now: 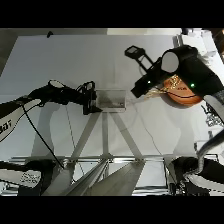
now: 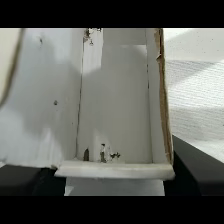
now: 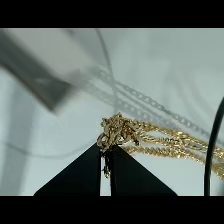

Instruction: Fold the box and place the chain.

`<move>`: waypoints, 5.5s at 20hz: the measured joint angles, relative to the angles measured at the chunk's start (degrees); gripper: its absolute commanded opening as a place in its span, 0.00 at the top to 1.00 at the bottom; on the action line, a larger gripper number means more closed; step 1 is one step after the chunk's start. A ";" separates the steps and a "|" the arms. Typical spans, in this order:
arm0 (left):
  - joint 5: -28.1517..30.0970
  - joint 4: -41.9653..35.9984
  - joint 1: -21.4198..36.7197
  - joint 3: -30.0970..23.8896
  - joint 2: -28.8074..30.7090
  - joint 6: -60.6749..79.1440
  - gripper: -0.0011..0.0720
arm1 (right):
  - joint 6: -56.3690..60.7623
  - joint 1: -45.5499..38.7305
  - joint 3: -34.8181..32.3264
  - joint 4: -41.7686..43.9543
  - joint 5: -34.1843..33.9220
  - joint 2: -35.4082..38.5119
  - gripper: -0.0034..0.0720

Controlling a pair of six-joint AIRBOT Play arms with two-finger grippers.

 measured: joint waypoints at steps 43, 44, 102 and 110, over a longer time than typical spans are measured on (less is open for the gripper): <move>0.02 0.00 0.00 0.00 0.00 0.02 0.47 | -33.86 -8.81 -7.26 21.20 -2.91 -1.11 0.39; 0.00 0.00 0.00 0.00 0.00 0.02 0.47 | -36.24 -10.84 -7.28 21.35 -1.86 -0.94 0.34; 0.00 0.00 0.00 0.00 0.00 0.00 0.47 | -66.79 -7.87 -18.75 84.37 -13.70 3.91 0.94; 0.00 0.00 0.00 0.00 0.00 0.02 0.47 | -56.57 -7.19 -18.73 60.06 -19.45 2.47 0.94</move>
